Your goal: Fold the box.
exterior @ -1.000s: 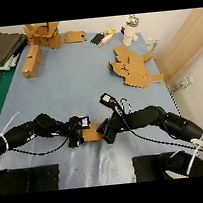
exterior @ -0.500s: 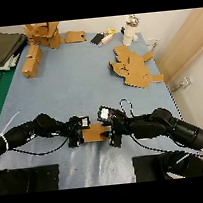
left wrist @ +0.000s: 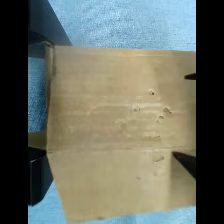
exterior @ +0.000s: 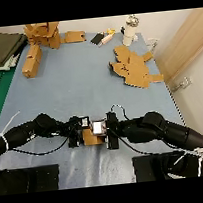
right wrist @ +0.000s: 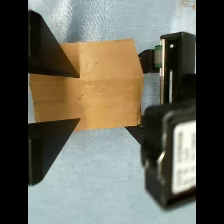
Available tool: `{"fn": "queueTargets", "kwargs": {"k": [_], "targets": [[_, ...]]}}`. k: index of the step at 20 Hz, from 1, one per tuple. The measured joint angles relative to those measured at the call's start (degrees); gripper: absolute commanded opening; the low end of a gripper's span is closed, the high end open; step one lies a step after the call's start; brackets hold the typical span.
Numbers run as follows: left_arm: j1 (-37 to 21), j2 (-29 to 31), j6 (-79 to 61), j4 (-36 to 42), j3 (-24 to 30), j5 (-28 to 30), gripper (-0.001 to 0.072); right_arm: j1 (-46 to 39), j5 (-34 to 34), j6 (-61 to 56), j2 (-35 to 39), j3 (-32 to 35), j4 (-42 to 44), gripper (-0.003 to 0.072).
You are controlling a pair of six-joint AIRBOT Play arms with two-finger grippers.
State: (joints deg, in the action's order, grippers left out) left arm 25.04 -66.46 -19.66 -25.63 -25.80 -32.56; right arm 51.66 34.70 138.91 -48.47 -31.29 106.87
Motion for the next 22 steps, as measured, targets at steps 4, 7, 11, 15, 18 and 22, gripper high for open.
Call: {"fn": "queueTargets", "kwargs": {"k": [4,7,11,15,18,22], "targets": [[0.0,0.0,0.0,0.0,0.0,0.0,0.0511,6.3,-2.3,-10.8,-0.3,1.2,-12.7,0.0408],[0.0,0.0,0.0,0.0,0.0,0.0,0.0511,9.9,-4.9,-17.7,-0.4,2.2,-21.9,0.0409],[0.0,0.0,0.0,0.0,0.0,0.0,0.0511,11.7,-6.6,-21.6,-0.9,2.8,-27.5,0.0410],[0.0,0.0,0.0,0.0,0.0,0.0,0.0511,12.3,-7.0,-23.5,-2.2,2.9,-29.3,0.0409],[0.0,0.0,0.0,0.0,0.0,0.0,0.0511,13.9,-6.7,-26.6,-2.7,3.0,-31.5,0.0409],[0.0,0.0,0.0,0.0,0.0,0.0,0.0511,16.5,-6.0,-36.7,-3.6,3.3,-41.8,0.0409]]}}
